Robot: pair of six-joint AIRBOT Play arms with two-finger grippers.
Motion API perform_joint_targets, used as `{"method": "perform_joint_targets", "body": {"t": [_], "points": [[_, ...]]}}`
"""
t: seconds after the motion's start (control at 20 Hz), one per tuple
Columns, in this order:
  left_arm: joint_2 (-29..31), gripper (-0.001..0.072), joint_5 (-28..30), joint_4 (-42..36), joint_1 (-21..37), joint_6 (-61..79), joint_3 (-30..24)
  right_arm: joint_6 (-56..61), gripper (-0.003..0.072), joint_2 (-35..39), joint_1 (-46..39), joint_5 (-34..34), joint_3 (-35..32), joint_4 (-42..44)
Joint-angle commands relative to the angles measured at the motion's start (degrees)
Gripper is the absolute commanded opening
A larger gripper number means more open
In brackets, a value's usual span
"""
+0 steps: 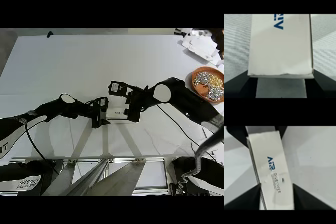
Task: Fold the box and place the chain.
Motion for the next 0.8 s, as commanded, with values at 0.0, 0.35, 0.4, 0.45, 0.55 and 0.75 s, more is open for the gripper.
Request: {"method": "perform_joint_targets", "body": {"t": [0.0,0.35,0.4,0.45,0.55,0.75], "points": [[0.04,0.0258,0.07,0.04,0.0,0.02,-0.02,4.2,0.0137,3.63,-0.07,-0.2,0.02,2.8],[0.04,0.0258,0.07,0.04,0.0,0.02,-0.02,6.97,0.0013,3.96,-0.04,-17.64,-11.54,25.46],[0.04,0.0258,0.07,0.04,0.0,0.02,-0.02,4.33,0.0013,3.96,-0.04,-23.71,-14.78,33.24],[0.04,0.0258,0.04,0.04,0.0,0.02,-0.02,-0.07,0.0013,3.96,-0.07,-28.57,-17.73,42.47],[0.04,0.0258,0.04,0.04,0.0,0.02,-0.02,-9.42,0.0013,3.96,-0.07,-33.09,-22.58,58.03],[0.04,0.0258,0.04,0.04,0.0,0.02,-0.02,-13.79,0.0013,3.96,-0.07,-33.03,-28.3,63.87]]}}
